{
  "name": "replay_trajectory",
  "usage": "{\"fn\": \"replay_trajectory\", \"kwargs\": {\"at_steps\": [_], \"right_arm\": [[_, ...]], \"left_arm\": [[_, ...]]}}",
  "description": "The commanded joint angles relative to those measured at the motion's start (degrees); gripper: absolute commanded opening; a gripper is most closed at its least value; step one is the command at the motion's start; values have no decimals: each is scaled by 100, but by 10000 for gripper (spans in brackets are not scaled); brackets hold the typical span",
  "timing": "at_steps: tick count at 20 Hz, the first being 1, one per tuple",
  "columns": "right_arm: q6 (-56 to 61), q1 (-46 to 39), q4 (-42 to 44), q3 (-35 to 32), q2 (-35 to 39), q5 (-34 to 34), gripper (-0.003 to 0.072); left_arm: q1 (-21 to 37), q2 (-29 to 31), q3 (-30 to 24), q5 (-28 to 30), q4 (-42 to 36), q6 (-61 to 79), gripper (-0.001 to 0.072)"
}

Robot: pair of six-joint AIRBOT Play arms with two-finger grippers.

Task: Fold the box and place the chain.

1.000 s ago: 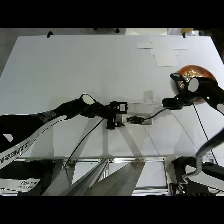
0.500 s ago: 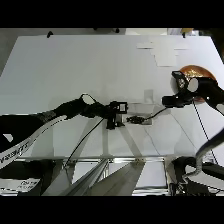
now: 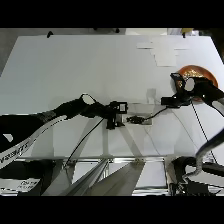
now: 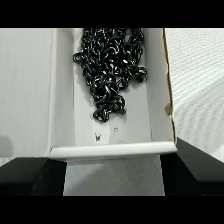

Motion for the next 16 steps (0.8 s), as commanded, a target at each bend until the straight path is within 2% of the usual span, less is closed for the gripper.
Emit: {"fn": "replay_trajectory", "kwargs": {"at_steps": [1,14,15,16], "right_arm": [[-46,4,-85,-7,46,267,22],[-63,4,-111,-7,999,177,23],[-61,4,-90,-9,1005,232,54],[-42,4,-83,-24,1003,264,177]], "left_arm": [[-2,0,0,2,0,2,207],[0,0,0,2,0,2,207],[0,2,0,2,0,2,207],[0,2,0,2,0,2,207]]}}
